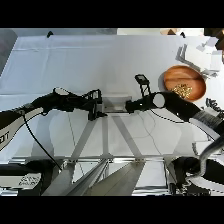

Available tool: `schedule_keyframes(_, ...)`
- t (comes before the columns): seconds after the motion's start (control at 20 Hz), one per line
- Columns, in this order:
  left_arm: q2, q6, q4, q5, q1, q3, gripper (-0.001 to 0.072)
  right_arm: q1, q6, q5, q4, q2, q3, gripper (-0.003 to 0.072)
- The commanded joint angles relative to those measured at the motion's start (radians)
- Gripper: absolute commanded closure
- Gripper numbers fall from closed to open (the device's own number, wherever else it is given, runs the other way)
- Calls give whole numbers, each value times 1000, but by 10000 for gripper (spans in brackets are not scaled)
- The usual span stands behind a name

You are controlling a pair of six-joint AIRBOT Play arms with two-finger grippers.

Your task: Fold the box and place the chain.

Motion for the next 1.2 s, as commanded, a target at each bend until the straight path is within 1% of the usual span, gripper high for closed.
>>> schedule_keyframes(0.0, 1, 0, 0, 0, 0, 0, 319, 63, 269, 74, -285, 0, 61, 87)
schedule_keyframes(0.1, 1, 0, 0, 0, 0, 0, 319, 84, 269, 124, -289, -6, 101, 87)
schedule_keyframes(0.2, 1, 0, 0, 0, 0, 0, 319, 91, 284, 194, -294, -39, 154, 87)
schedule_keyframes(0.3, 1, 0, 0, 0, 0, 0, 319, 107, 361, 241, -335, -77, 187, 87)
schedule_keyframes(0.45, 1, 0, -1, 0, 0, 0, 319, 152, 521, 248, -442, -116, 198, 93)
schedule_keyframes(0.55, 1, 0, -1, 0, 0, 0, 319, 177, 640, 252, -525, -133, 200, 153)
schedule_keyframes(0.6, 1, 0, -1, 0, 0, 0, 319, 187, 686, 257, -547, -142, 200, 154)
schedule_keyframes(0.75, 1, 0, -1, 0, 0, 0, 319, 203, 756, 301, -564, -172, 222, 154)
schedule_keyframes(0.9, 1, 0, -1, 0, 0, 0, 319, 202, 855, 274, -565, -178, 245, 155)
schedule_keyframes(1.1, 1, 0, -1, 0, 0, 0, 319, 202, 957, 258, -553, -191, 246, 191)
schedule_keyframes(1.15, 1, 0, -1, 0, 0, 0, 319, 203, 960, 258, -553, -197, 246, 211)
